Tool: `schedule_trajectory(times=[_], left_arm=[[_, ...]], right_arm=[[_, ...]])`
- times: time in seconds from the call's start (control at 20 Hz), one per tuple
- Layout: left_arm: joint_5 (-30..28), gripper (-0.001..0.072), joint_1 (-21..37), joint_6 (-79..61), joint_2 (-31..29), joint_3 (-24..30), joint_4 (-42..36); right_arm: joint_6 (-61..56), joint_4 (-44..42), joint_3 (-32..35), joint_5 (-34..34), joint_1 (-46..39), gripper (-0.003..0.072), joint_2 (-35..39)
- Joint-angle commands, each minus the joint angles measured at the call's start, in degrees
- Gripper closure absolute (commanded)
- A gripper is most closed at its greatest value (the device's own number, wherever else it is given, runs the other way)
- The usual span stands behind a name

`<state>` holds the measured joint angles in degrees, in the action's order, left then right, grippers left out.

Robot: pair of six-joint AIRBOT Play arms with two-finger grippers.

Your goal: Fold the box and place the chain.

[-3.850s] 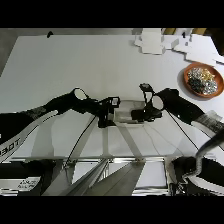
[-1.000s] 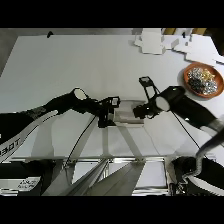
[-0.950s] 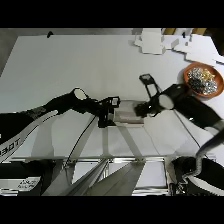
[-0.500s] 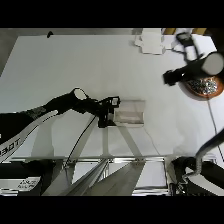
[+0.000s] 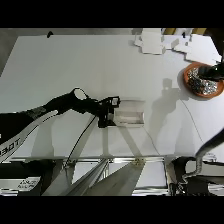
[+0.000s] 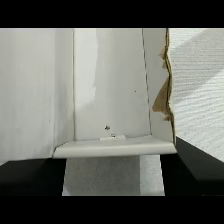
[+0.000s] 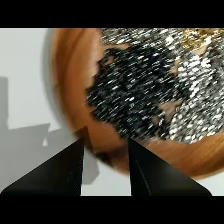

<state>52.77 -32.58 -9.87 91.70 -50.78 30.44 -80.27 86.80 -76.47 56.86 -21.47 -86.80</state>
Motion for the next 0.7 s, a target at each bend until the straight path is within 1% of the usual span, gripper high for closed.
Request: schedule_trajectory(times=[0.0,0.25,0.4,0.5,0.65], left_arm=[[-0.02,0.0373,0.04,0.0,0.0,-0.02,0.02],[-0.02,0.0373,0.04,0.0,0.0,-0.02,0.02],[0.0,0.0373,0.04,0.0,0.0,-0.02,0.02],[0.0,0.0373,0.02,0.0,0.0,-0.02,0.02],[0.0,0.0373,0.04,0.0,0.0,-0.02,0.02]], right_arm=[[1.27,-0.42,-4.74,-1.27,-2.45,0.0501,-6.67],[1.42,-1.55,-5.09,-2.91,-2.45,0.0502,-10.47],[6.62,-4.52,-5.09,-3.13,-2.4,0.0506,-11.56],[8.07,-6.16,-5.07,-4.09,-2.4,0.0506,-11.91],[8.79,-6.71,-5.07,-3.56,-2.4,0.0506,-12.61]])
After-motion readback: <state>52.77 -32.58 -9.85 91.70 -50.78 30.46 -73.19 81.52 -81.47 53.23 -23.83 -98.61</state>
